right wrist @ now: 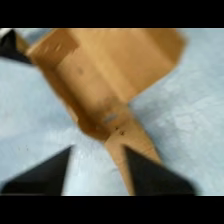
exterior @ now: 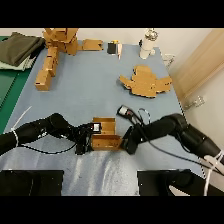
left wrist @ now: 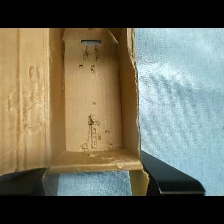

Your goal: Fold the box.

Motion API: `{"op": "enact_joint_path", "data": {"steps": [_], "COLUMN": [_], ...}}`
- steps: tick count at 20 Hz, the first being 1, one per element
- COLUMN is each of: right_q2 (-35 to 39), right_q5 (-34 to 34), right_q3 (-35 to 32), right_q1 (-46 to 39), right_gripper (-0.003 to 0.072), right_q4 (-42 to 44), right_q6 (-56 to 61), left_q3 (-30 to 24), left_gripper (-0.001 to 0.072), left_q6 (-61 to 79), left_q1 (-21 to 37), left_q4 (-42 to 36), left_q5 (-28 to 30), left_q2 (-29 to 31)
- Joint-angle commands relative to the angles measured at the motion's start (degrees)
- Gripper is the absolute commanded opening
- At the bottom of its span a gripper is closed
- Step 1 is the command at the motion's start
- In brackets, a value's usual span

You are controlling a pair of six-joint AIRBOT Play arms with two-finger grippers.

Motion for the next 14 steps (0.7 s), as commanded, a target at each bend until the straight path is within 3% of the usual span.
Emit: {"op": "enact_joint_path", "data": {"steps": [1, 4, 12, 14], "right_q2": [2.47, -1.25, -4.52, -4.52], "right_q5": [9.66, 17.88, 20.17, 20.35], "right_q3": [-6.71, -6.45, -5.73, -5.73], "right_q1": [4.26, 4.63, 5.75, 6.05], "right_gripper": [0.0645, 0.0645, 0.0621, 0.0266], "right_q4": [-7.5, -11.61, -8.59, -5.86], "right_q6": [-11.72, -12.72, -18.6, -19.3], "left_q3": [-0.02, -0.02, -0.02, -0.02], "left_gripper": [0.0465, 0.0465, 0.0464, 0.0465], "left_q6": [0.0, 0.0, 0.0, 0.0], "left_q1": [-0.02, 0.0, -0.02, -0.02], "left_q4": [-0.02, -0.02, -0.02, -0.02], "left_q5": [0.07, 0.07, 0.07, 0.11], "left_q2": [0.0, 0.0, 0.0, 0.0]}}
